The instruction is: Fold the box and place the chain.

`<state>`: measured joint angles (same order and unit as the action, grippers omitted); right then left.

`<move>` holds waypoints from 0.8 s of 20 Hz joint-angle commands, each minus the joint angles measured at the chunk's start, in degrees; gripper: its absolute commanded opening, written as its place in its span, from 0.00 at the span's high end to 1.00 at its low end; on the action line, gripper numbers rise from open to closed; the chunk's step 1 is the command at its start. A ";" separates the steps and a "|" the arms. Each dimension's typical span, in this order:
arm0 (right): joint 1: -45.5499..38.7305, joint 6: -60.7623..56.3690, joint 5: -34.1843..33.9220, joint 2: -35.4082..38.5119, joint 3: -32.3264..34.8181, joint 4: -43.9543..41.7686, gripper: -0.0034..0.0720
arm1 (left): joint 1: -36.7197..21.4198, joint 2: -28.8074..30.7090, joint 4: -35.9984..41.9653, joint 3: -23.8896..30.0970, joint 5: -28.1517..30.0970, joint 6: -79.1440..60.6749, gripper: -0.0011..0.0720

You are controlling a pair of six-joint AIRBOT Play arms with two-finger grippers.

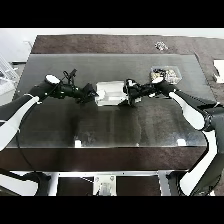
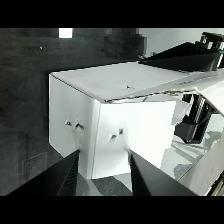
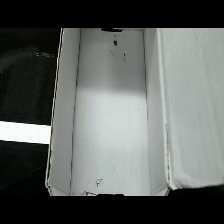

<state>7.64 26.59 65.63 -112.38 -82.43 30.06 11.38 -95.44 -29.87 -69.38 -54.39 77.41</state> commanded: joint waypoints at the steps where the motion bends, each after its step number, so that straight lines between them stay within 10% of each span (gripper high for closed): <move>1: 0.04 0.00 0.02 -0.02 0.02 -0.02 0.19 | 0.79 -0.04 -1.99 -0.83 1.01 0.59 0.48; 16: 0.04 0.00 0.02 -0.02 0.02 -0.02 0.19 | 4.42 -0.13 -15.21 -5.99 1.20 8.76 0.48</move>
